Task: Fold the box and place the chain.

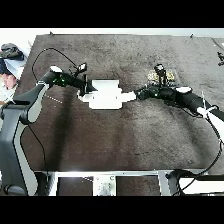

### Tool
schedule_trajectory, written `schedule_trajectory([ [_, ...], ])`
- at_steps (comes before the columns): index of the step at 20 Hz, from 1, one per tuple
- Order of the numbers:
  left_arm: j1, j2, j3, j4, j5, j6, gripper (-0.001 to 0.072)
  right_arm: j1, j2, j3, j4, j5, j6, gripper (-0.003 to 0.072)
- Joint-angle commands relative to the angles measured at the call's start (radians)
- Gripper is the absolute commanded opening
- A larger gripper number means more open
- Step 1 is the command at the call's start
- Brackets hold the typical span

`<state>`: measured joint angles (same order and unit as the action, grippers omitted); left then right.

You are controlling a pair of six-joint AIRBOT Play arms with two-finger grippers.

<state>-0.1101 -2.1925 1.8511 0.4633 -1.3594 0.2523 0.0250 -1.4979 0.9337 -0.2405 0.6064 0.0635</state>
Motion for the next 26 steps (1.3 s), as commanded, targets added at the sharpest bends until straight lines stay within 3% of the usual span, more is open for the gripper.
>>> schedule_trajectory([
  [1,0.001,-0.001,0.0,0.001,-0.001,-0.017,0.0013,0.001,0.001,0.032,-0.003,0.058,-0.058,0.0628],
  [5,0.001,-0.001,0.0,0.0,-0.002,-0.016,0.0013,0.009,0.0,0.074,-0.004,0.207,-0.137,0.0627],
  [9,0.001,-0.001,0.0,0.0,-0.001,-0.016,0.0013,0.077,0.0,0.074,-0.114,0.228,-0.261,0.0628],
  [15,0.001,-0.001,0.0,0.0,-0.001,-0.016,0.0013,0.201,-0.008,0.074,-0.304,0.162,-0.341,0.0628],
  [26,0.001,-0.001,0.0,0.0,-0.001,-0.016,0.0013,0.331,-0.076,0.073,-0.446,0.031,-0.367,0.0629],
])
